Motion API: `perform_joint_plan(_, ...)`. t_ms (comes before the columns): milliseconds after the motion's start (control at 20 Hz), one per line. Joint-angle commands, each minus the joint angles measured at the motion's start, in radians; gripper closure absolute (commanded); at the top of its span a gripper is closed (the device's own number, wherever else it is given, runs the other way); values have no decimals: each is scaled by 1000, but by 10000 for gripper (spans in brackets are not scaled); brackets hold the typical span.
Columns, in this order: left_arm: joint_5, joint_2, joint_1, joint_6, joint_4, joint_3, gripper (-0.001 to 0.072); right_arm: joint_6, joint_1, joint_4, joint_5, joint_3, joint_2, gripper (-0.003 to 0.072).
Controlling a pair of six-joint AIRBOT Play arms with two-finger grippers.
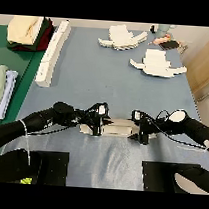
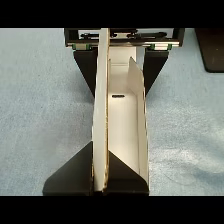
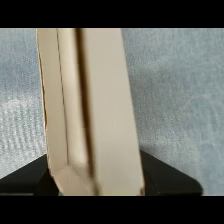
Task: Fold the box.
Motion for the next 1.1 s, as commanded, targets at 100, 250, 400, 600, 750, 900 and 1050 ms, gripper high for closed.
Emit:
perform_joint_plan(100, -8, 1, 0, -11, 0, 1, 692, 0, 0, 0, 0, 1, 0, 169)
perform_joint_plan(250, -8, 1, 0, -11, 0, 1, 430, 0, 1, 0, 0, 1, 0, 169)
perform_joint_plan(400, 2, 1, 0, -14, 0, 1, 269, 0, 0, 0, 0, 1, 0, 169)
perform_joint_plan(600, 68, 23, 2, -72, 15, 0, 151, 0, 0, 0, 0, 1, 0, 169)
perform_joint_plan(750, 134, 95, 2, -268, 156, 0, 44, 0, 1, 0, 0, 1, 0, 169)
perform_joint_plan(900, 105, 189, 2, -663, 497, 0, 44, 0, 1, 0, 0, 1, 0, 169)
perform_joint_plan(1050, -49, 298, 2, -1207, 896, 1, 48, 0, 0, 0, 0, 1, 0, 169)
